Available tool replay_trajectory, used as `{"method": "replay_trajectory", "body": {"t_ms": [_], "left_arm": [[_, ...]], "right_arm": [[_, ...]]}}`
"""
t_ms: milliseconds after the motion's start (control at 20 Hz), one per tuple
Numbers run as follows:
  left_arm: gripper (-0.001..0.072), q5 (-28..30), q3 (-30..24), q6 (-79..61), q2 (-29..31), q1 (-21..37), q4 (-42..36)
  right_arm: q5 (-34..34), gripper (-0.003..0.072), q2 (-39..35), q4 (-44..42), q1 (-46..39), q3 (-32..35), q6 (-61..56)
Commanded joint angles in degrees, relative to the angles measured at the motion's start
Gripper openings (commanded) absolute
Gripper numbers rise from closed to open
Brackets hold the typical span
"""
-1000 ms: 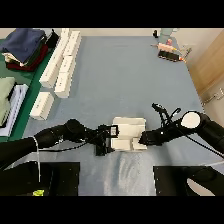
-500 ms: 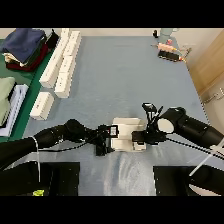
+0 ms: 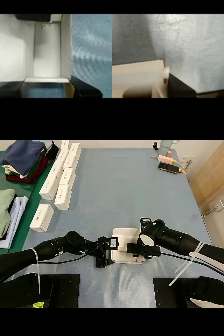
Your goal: Fold the box.
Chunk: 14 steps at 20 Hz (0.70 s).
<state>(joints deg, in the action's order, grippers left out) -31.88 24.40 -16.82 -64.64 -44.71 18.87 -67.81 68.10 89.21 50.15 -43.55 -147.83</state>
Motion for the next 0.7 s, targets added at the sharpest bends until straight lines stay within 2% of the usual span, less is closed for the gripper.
{"method": "replay_trajectory", "body": {"t_ms": [0,50,100,450,550,600,650], "left_arm": [[0.0519,0.0,0.0,-0.1,0.0,0.0,0.0],[0.0519,0.0,0.0,-0.1,0.0,0.0,0.0],[0.0519,0.0,0.0,0.0,0.0,0.0,0.0],[0.0519,0.0,0.0,0.0,0.0,0.0,0.0],[0.0519,0.0,0.0,0.0,0.0,0.0,0.0],[0.0519,-0.1,0.0,0.0,0.0,0.0,0.0],[0.0519,0.0,0.0,0.0,0.0,0.0,0.0]], "right_arm": [[0.2,0.0089,1.0,1.7,0.3,-0.3,-2.8],[0.2,0.0071,1.0,2.1,0.3,-0.3,-2.8],[0.2,0.0002,1.0,2.4,0.3,-0.3,-2.8],[0.2,0.0004,1.0,2.6,0.3,-0.4,-1.1],[0.1,0.0341,0.7,1.8,0.3,-0.7,-0.2],[0.1,0.0381,0.5,1.1,0.3,-1.0,0.9],[-0.1,0.0382,0.3,1.0,0.3,-1.1,1.4]]}}
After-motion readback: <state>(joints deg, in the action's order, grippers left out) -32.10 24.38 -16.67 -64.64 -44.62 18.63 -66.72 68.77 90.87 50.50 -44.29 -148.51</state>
